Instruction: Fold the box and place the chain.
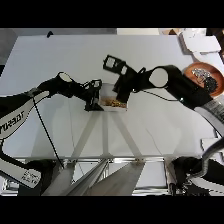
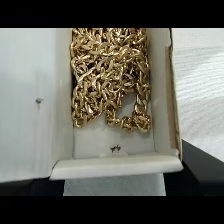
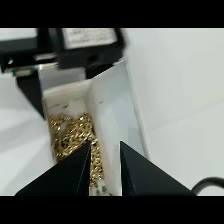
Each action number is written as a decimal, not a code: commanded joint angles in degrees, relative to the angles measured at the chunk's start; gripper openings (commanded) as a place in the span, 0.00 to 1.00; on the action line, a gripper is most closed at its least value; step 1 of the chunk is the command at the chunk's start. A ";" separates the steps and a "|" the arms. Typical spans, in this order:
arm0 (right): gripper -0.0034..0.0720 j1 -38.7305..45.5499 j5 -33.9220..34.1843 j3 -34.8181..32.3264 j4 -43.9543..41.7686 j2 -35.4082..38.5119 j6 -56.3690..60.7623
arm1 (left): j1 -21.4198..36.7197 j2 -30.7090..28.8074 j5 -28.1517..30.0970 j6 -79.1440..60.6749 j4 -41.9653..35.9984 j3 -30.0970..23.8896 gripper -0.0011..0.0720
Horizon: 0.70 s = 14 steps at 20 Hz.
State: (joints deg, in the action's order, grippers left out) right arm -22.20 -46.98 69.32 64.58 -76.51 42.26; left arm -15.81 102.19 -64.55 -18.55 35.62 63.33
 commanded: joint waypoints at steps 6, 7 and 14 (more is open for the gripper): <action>0.36 8.63 -11.74 20.59 -1.46 -17.05 29.99 | 0.00 0.00 0.02 0.00 0.00 0.02 0.39; 0.41 9.09 -13.40 20.87 -4.66 -19.17 30.14 | 0.00 0.00 0.02 0.00 0.00 0.02 0.39; 0.44 7.28 -24.26 20.87 -18.08 -25.99 12.28 | 0.00 0.00 0.02 0.00 0.00 0.02 0.39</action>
